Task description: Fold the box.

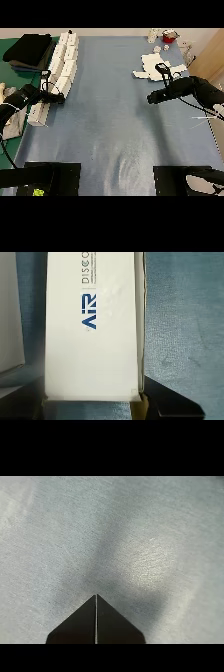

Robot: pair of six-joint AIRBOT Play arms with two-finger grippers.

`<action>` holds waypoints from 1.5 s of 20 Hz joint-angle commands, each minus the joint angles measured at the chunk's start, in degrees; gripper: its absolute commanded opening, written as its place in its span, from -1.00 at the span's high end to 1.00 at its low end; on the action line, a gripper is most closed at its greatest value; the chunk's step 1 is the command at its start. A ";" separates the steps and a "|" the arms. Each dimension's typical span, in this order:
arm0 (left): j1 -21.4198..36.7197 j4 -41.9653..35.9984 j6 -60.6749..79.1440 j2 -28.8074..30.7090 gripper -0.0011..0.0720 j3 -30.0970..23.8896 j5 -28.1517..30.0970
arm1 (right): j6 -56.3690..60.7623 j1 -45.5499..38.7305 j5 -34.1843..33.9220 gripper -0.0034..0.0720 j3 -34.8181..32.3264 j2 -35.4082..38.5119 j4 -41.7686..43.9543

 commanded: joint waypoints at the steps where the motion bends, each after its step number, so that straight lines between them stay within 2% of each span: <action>1: -0.02 0.02 -0.02 -0.09 -0.52 0.04 -1.11 | 0.00 0.00 -0.02 0.89 0.07 -0.02 0.02; 2: -0.02 0.07 0.04 -0.09 -0.53 0.04 -1.11 | 0.00 0.00 -0.04 0.89 0.07 -0.02 0.02; 3: 0.00 0.09 0.04 -0.09 -0.81 0.04 -1.05 | 0.00 0.00 -0.04 0.89 0.07 -0.02 0.02; 4: 0.00 0.07 0.02 -0.09 -0.91 0.04 -1.07 | 0.00 0.00 -0.04 0.89 0.07 -0.02 0.02; 11: 0.04 1.57 0.02 0.57 -0.92 0.15 -4.13 | 0.00 0.00 -0.50 0.89 0.07 -0.02 0.02; 16: 0.11 4.79 -0.50 4.72 -0.92 1.49 -8.72 | 0.00 0.00 -0.52 0.89 0.07 -0.02 0.02; 20: 0.11 10.03 -3.37 9.53 -0.92 5.29 -20.50 | 0.00 0.00 -0.70 0.89 0.07 -0.02 0.00; 23: -0.02 10.69 -6.58 12.70 -0.92 9.92 -31.67 | 0.00 0.00 -0.68 0.89 0.07 0.00 0.02; 24: -0.02 10.27 -8.44 13.53 -0.83 11.47 -35.08 | 0.00 0.00 -0.68 0.89 0.07 -0.02 0.02; 25: -0.02 9.75 -10.34 14.19 -0.30 12.70 -37.97 | 0.00 0.00 -0.68 0.89 0.07 -0.02 0.00; 26: -0.02 8.66 -10.69 14.73 0.44 13.94 -40.98 | 0.00 0.00 -0.68 0.89 0.07 -0.02 0.00; 27: -0.02 7.28 -10.51 14.82 0.94 15.08 -43.60 | 0.00 0.00 -0.68 0.89 0.07 -0.02 0.00; 30: -1.68 -0.13 -10.47 14.75 0.94 16.11 -47.04 | 0.00 0.00 -0.68 0.89 0.07 -0.02 0.00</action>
